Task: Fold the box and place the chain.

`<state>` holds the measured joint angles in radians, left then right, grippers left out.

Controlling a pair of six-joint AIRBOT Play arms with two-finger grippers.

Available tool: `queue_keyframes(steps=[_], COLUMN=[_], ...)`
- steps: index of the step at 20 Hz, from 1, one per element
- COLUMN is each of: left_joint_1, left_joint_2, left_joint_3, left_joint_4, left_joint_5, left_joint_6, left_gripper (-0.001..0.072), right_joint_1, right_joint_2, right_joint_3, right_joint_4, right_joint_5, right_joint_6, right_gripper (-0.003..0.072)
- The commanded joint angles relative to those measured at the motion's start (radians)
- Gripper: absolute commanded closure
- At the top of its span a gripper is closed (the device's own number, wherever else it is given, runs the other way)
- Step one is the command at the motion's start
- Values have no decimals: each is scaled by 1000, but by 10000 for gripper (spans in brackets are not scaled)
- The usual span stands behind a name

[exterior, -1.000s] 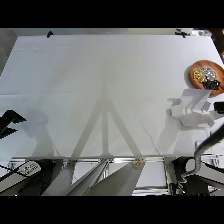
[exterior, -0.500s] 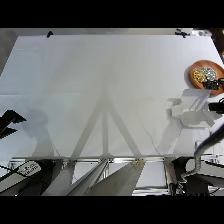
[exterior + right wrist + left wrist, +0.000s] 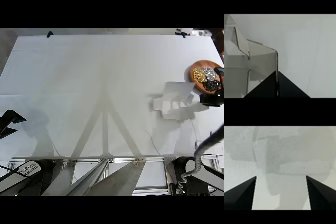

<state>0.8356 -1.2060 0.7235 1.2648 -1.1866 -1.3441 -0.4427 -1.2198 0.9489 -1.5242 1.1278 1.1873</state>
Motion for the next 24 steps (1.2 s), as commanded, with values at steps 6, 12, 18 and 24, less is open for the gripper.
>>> queue_keyframes(steps=[6, 12, 18, 24], left_joint_1=[0, 0, 0, 0], left_joint_2=[0, 0, 0, 0], left_joint_3=[0, 0, 0, 0], left_joint_4=[0, 0, 0, 0], left_joint_5=[0, 0, 0, 0], left_joint_6=[0, 0, 0, 0], left_gripper=[10, 10, 10, 10], right_joint_1=[311, 689, 818, 829], right_joint_2=[149, 111, 23, -34], right_joint_3=[0, -1, -13, -18], right_joint_4=[544, 419, 177, -40], right_joint_5=[151, -63, -72, -58], right_joint_6=[13, 257, 554, 807], right_gripper=[677, 677, 677, 676])
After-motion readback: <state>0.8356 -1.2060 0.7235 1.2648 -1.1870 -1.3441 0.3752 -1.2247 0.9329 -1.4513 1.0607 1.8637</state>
